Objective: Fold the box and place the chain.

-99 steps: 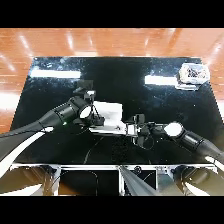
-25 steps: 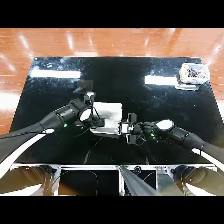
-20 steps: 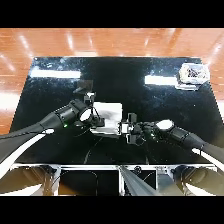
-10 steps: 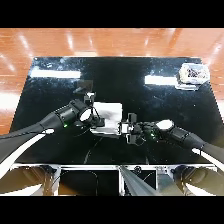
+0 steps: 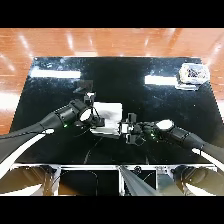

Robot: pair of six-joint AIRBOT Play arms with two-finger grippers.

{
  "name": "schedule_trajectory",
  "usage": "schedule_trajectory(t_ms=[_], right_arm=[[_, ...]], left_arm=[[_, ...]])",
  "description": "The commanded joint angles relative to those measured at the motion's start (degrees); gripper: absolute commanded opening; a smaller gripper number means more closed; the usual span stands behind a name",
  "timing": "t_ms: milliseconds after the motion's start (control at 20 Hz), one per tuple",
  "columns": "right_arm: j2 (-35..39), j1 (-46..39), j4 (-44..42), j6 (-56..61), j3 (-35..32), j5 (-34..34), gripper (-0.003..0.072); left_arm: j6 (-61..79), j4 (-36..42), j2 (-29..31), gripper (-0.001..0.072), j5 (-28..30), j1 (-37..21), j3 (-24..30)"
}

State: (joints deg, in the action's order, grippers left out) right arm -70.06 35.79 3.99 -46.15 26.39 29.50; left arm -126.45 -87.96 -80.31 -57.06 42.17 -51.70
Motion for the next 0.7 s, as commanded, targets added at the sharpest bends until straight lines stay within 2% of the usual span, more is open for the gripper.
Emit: schedule_trajectory(t_ms=[0,150,200,250,300,450,650], right_arm=[[0.00,0.04,0.04,0.00,0.02,-0.11,0.0483],[0.02,0.04,0.04,0.00,0.02,-0.11,0.0484],[0.02,0.04,0.07,0.00,0.02,-0.15,0.0446],[0.02,0.02,0.09,0.04,0.02,-0.20,0.0167],[0.02,0.02,0.09,0.04,0.02,-0.20,0.0072],[0.04,0.02,0.07,0.44,0.02,-1.46,0.0076],[2.47,0.00,0.07,5.84,0.02,-7.58,0.0076]], left_arm=[[0.00,-0.02,0.00,0.0019,0.02,0.04,0.00],[0.00,-0.02,0.00,0.0019,0.02,0.04,0.00],[0.00,-0.02,0.00,0.0019,0.02,0.04,0.00],[0.00,-0.02,0.00,0.0019,0.02,0.04,0.00],[0.00,0.00,0.00,0.0019,0.02,0.04,0.00],[-0.02,0.04,0.00,0.0019,0.02,0.04,0.00],[-0.04,0.39,0.00,0.0020,-0.04,0.04,0.00]])
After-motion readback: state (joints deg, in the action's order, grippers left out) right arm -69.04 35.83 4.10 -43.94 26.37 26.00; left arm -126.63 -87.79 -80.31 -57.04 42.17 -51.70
